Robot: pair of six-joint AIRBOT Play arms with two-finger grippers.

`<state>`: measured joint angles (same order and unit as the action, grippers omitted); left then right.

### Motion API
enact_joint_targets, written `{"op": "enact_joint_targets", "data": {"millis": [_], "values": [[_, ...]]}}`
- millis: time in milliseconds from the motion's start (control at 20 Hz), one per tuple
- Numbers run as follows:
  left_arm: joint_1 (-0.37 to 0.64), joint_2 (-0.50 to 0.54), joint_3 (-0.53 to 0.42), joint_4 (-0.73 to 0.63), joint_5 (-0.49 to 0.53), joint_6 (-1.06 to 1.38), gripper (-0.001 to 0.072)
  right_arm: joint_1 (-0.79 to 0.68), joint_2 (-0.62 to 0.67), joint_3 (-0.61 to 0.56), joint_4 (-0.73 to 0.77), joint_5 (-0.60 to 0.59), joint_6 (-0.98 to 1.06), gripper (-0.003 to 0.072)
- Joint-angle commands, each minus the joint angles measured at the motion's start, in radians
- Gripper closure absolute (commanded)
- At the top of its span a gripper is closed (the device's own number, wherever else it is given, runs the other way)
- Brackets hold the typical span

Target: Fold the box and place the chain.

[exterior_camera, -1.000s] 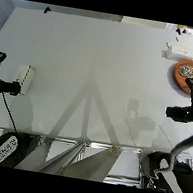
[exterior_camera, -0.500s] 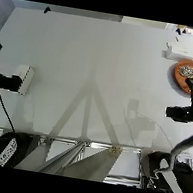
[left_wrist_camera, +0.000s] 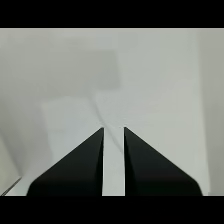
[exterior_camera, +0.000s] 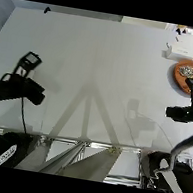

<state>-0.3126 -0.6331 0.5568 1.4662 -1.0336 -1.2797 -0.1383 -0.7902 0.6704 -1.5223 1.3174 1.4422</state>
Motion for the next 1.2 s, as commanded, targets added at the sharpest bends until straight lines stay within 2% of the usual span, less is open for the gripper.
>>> {"op": "enact_joint_targets", "data": {"millis": [0,200,400,1150], "values": [[-0.094,-0.09,0.0,-0.02,0.029,-0.001,0.0585,-0.001,0.0,0.0,0.0,0.0,0.0,0.0663],[-0.105,-0.162,0.0,-0.085,0.043,-0.004,0.0575,-0.001,0.0,0.0,0.0,0.0,0.0,0.0663],[-0.105,-0.162,0.0,-0.151,0.042,-0.003,0.0575,-0.001,0.001,0.0,0.0,0.0,0.0,0.0663],[-0.105,-0.162,0.0,-0.151,0.041,-0.003,0.0575,-0.001,0.001,0.0,0.0,0.0,0.0,0.0663]]}}
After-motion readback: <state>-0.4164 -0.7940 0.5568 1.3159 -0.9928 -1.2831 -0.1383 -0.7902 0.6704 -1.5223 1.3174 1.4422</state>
